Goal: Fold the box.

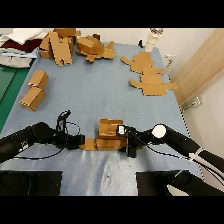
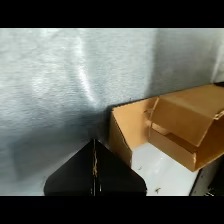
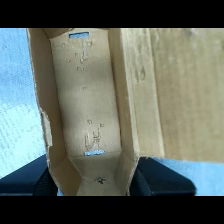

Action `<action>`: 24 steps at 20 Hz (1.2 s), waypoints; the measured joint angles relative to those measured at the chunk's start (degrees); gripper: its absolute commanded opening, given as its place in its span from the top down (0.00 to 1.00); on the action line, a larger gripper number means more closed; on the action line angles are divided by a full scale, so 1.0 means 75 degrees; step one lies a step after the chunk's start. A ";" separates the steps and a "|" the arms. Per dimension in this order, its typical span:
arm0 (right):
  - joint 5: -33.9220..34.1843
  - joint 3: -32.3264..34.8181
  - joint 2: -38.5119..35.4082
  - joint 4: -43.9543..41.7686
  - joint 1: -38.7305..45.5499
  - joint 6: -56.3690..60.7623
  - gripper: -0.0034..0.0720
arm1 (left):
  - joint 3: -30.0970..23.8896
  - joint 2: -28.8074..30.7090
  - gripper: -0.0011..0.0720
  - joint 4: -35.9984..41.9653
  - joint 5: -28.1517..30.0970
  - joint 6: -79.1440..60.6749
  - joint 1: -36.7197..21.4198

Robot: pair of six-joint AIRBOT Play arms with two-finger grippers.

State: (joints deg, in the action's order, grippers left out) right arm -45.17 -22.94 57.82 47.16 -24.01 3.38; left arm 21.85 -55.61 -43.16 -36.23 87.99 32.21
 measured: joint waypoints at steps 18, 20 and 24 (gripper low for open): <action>0.0017 0.0000 0.0000 0.0000 -0.0003 0.0000 0.25 | 0.0513 0.0527 0.96 0.1510 0.0044 -0.0851 0.0335; 0.0020 0.0000 0.0000 0.0000 -0.0003 -0.0003 0.25 | 0.0525 0.0539 0.96 0.1515 0.0050 -0.0860 0.0335; 0.0020 0.0000 0.0000 0.0000 -0.0003 -0.0003 0.25 | 0.0530 0.0542 0.56 0.1533 0.0213 -0.0877 0.0329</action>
